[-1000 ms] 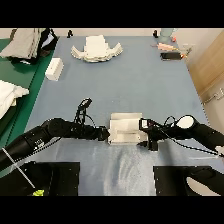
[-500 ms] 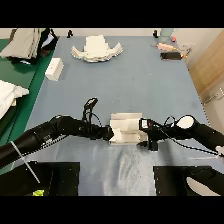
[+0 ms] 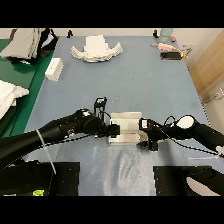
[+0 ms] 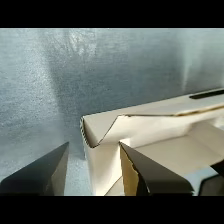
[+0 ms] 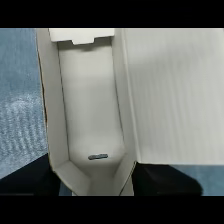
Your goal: Fold the box.
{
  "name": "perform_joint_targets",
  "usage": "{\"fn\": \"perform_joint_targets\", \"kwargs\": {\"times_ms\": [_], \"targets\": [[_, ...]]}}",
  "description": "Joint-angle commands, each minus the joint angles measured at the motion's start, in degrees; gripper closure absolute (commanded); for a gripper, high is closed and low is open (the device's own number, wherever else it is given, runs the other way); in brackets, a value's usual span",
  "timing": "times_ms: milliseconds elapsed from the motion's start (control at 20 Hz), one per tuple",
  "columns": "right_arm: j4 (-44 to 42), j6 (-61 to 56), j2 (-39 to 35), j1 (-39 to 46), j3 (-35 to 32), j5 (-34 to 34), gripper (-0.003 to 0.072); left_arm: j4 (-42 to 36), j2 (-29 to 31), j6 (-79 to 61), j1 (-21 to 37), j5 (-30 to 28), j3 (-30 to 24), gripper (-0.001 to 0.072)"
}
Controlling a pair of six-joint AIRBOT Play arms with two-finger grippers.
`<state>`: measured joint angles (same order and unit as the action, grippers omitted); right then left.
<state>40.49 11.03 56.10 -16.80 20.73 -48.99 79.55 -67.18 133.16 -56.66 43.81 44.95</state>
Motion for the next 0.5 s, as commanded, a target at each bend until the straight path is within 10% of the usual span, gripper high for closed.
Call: {"fn": "perform_joint_targets", "kwargs": {"times_ms": [0,450], "targets": [[0.00,-0.02,-0.04,0.00,0.02,0.00,0.0143,6.03,-4.04,9.42,-3.17,4.87,3.58,0.0231],[0.00,-0.02,-0.04,0.00,0.02,0.00,0.0142,8.07,-9.79,14.34,-5.16,9.53,8.72,0.0240]]}}
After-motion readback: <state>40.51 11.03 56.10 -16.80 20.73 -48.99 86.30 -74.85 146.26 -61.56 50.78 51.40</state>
